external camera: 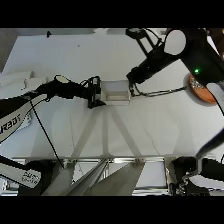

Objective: Fold the box and place the chain.

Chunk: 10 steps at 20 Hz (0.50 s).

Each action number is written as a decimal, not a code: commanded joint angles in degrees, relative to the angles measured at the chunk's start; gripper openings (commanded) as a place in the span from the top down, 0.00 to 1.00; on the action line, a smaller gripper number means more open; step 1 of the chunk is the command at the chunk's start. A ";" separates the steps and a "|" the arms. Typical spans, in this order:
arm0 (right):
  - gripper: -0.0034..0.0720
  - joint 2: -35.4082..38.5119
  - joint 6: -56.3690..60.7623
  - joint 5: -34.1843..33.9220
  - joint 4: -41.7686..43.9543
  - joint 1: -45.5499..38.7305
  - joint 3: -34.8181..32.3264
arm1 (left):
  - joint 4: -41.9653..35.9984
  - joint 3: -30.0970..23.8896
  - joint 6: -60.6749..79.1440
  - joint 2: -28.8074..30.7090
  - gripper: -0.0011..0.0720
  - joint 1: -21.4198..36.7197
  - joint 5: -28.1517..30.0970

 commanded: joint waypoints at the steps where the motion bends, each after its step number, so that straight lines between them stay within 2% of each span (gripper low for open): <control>1: 0.94 -2.78 -6.95 -3.72 11.67 0.92 0.04 | 0.02 0.04 0.02 0.04 0.47 0.00 0.04; 10: 0.93 -15.28 -8.04 -3.67 12.15 4.83 0.04 | 0.02 0.04 0.02 0.04 0.47 0.00 0.02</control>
